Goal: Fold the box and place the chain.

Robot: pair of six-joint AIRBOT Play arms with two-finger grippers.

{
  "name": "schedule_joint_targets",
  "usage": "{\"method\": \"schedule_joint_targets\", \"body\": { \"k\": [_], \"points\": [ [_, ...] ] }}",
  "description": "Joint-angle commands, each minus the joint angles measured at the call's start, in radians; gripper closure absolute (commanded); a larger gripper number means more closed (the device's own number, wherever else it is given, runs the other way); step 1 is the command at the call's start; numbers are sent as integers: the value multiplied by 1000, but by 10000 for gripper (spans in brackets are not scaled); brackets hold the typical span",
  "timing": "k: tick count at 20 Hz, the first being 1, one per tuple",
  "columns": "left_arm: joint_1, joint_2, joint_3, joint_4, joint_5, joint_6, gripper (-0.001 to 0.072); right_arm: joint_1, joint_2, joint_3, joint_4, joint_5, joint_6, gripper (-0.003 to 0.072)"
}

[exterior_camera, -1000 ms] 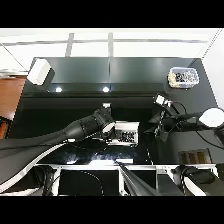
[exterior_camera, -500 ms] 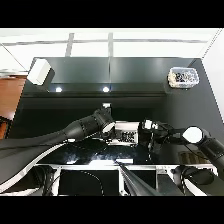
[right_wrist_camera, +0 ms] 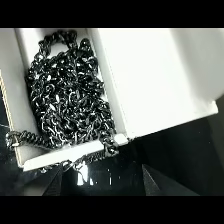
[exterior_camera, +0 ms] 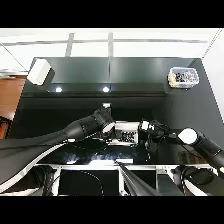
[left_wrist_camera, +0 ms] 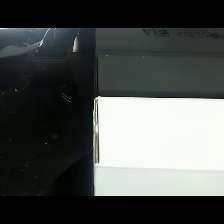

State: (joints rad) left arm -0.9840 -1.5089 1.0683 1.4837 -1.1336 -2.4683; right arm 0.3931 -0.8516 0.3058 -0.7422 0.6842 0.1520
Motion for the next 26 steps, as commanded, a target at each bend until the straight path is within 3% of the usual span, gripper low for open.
{"method": "schedule_joint_targets", "body": {
  "k": [1, 19, 26],
  "points": [
    [1, 0, 0, 0, 0, 0, 676, 2, -25, -1, 8, -12, -7, 130],
    [1, 0, 0, 0, -1, 0, 676, 29, -45, -1, -4, 71, -7, 145],
    [1, 0, 0, 0, 0, 0, 676, 29, -65, -3, -18, 40, -7, 147]
  ]
}}
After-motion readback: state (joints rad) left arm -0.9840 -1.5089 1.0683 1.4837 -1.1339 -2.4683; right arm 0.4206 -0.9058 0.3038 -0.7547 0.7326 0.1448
